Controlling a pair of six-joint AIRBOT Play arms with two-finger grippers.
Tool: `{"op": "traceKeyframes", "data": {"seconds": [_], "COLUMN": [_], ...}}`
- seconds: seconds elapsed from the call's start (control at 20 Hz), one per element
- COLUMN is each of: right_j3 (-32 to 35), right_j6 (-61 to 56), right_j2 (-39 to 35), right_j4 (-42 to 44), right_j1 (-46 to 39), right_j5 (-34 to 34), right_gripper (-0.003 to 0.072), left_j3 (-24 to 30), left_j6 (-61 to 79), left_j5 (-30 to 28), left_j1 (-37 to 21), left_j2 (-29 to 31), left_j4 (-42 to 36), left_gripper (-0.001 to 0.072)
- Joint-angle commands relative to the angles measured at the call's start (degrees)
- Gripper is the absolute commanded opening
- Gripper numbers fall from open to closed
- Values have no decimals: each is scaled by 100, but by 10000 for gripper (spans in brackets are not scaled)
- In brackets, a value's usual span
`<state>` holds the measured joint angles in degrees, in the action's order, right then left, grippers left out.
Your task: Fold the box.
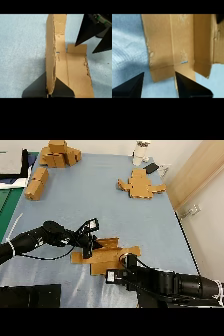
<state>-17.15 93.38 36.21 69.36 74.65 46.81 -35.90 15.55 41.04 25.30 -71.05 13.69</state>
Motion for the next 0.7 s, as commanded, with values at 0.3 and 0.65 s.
{"op": "traceKeyframes", "data": {"seconds": [0.3,0.65], "right_j3": [-4,-11], "right_j6": [-101,-973], "right_j2": [527,527], "right_j4": [-411,-1049], "right_j1": [42,39], "right_j5": [-470,-472], "right_gripper": [577,506], "left_j3": [0,0], "left_j6": [2,2], "left_j5": [2,0], "left_j1": [4,4], "left_j2": [-2,-2], "left_j4": [2,2], "left_gripper": [12,12]}}
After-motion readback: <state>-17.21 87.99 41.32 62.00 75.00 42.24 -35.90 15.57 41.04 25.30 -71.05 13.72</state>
